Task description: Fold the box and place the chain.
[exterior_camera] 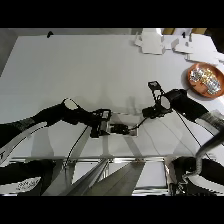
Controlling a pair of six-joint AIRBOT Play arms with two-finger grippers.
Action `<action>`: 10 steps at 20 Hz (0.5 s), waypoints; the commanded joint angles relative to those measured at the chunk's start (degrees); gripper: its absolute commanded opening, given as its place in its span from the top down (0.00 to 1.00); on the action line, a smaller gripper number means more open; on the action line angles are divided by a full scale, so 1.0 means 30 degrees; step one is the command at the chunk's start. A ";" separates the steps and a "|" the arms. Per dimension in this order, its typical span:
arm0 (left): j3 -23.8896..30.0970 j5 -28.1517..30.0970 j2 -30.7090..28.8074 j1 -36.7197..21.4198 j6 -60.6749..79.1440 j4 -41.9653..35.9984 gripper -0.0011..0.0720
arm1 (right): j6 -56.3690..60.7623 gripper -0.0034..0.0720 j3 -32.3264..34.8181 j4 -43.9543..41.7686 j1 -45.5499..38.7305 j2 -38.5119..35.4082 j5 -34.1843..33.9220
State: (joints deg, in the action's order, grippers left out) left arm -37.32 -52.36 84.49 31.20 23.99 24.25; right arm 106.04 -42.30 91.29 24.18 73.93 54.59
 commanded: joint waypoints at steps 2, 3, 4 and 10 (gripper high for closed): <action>-0.0015 0.0007 -0.0015 -0.0015 0.0000 0.0000 0.61 | -0.0342 0.93 0.0000 -0.0007 0.0168 -0.0058 0.0495; -0.0015 0.0007 -0.0015 -0.0015 0.0007 0.0000 0.61 | -0.0525 0.93 0.0000 0.0007 0.0350 -0.0364 0.0750; -0.0015 0.0015 -0.0007 -0.0015 0.0007 0.0000 0.61 | -0.0517 0.93 0.0000 0.0022 0.0561 -0.0867 0.0998; -0.0015 0.0000 -0.0015 -0.0015 0.0000 0.0000 0.61 | -0.0291 0.93 0.0000 -0.0168 0.2412 -0.6105 0.3759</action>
